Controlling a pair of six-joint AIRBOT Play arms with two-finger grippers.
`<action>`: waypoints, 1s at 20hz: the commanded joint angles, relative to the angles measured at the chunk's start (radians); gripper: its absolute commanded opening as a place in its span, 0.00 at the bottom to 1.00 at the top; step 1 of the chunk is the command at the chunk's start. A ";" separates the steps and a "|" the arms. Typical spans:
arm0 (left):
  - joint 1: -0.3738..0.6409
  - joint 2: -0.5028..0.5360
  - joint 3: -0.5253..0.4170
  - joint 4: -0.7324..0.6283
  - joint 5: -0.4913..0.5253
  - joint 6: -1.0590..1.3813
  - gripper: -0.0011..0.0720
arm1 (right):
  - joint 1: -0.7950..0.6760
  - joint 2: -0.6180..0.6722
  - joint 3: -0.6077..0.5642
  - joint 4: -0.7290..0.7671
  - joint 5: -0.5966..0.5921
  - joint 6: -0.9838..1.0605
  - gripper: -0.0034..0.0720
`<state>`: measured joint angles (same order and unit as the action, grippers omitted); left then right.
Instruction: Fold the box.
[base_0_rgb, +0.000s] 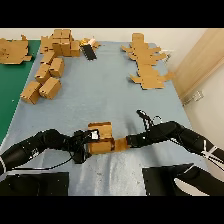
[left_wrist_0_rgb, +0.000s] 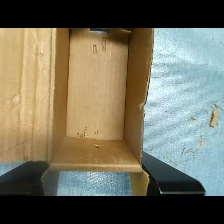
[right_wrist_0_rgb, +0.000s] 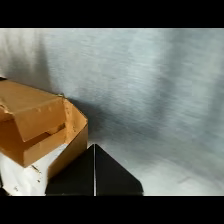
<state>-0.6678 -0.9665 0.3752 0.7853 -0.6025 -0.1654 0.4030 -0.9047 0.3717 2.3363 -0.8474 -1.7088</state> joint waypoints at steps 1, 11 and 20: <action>0.000 0.000 0.000 0.000 0.000 0.000 0.60 | 0.053 0.013 0.040 0.025 0.006 -0.002 0.05; 0.000 0.000 0.000 0.000 0.000 0.000 0.60 | 0.073 0.064 0.072 0.024 0.005 0.043 0.46; 0.000 0.000 0.000 0.000 0.000 0.000 0.60 | 0.219 -0.049 0.138 -0.052 0.051 0.164 0.70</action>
